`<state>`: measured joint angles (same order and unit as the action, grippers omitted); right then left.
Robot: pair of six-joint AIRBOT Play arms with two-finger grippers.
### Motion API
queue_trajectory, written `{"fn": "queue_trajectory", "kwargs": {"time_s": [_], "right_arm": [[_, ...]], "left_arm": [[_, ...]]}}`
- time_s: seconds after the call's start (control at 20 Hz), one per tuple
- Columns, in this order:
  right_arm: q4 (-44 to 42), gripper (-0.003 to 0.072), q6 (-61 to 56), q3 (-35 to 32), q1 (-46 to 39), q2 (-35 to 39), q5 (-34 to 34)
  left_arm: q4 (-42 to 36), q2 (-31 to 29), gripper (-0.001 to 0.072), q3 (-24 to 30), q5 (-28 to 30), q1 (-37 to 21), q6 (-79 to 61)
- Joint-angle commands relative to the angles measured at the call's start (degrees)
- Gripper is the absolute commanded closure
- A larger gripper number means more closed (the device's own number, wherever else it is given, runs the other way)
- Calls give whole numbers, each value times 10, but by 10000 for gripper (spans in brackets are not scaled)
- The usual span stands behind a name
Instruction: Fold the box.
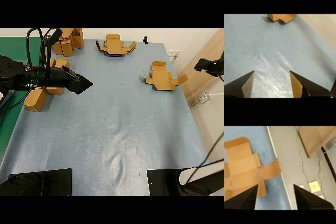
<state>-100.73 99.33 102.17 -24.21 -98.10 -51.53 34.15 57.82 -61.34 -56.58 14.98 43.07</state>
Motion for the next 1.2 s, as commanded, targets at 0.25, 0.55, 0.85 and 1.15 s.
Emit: {"fn": "queue_trajectory", "kwargs": {"time_s": [0.25,0.55,0.85,1.15], "right_arm": [[-111,80,6,183,-21,-247,8],[-140,352,27,182,-20,-278,50],[-217,685,83,178,-4,-233,-4],[-245,685,93,36,96,1,-81]], "left_arm": [[-16,0,21,0,16,0,0],[-16,0,20,0,15,0,0],[-16,0,21,-1,23,-1,0],[47,0,21,0,68,-23,47]]}}
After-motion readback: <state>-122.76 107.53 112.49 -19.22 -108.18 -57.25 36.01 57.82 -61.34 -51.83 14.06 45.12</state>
